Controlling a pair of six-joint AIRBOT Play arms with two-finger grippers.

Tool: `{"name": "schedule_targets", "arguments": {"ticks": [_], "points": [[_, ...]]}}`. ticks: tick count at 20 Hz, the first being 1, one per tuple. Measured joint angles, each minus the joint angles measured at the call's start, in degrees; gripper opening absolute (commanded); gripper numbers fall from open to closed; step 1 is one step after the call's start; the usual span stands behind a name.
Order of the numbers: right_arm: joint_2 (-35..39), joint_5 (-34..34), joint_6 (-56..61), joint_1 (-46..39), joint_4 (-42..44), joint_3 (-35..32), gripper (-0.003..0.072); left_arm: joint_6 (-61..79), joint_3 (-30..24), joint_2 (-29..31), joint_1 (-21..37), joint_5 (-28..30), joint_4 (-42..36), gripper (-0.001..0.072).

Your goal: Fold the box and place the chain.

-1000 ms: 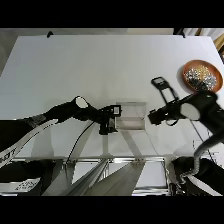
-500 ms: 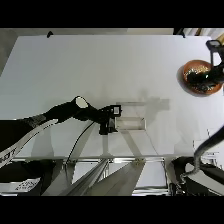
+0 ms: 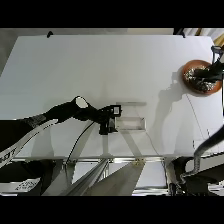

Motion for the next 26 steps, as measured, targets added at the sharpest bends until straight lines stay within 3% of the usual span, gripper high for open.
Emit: {"name": "schedule_targets", "arguments": {"ticks": [2,6,7,8,9,17,26], "points": [[-1.97,-0.72,0.2,-0.22,-0.07,0.44,0.0378,0.0,0.0,0.0,0.0,0.0,0.0,0.0334],[-3.98,-2.12,0.44,-0.39,-0.13,0.83,0.0293,0.0,0.0,0.0,0.0,0.0,0.0,0.0334],[-4.22,-2.38,0.52,-0.42,-0.13,0.83,0.0213,0.0,0.0,0.0,0.0,0.0,0.0,0.0334],[-4.37,-2.75,0.61,-0.44,-0.17,0.85,0.0076,0.0,0.0,0.0,0.0,-0.02,0.0,0.0334],[-4.5,-2.89,0.61,-0.46,-0.2,0.87,0.0017,0.02,0.0,0.0,0.0,0.0,0.0,0.0334],[-1.97,-0.92,0.57,-0.46,0.04,0.87,0.0017,0.0,0.0,0.0,0.0,-0.02,0.0,0.0334],[10.14,5.53,-5.79,-0.44,0.52,0.87,0.0017,0.02,0.0,0.0,0.0,-0.02,0.0,0.0334]]}}
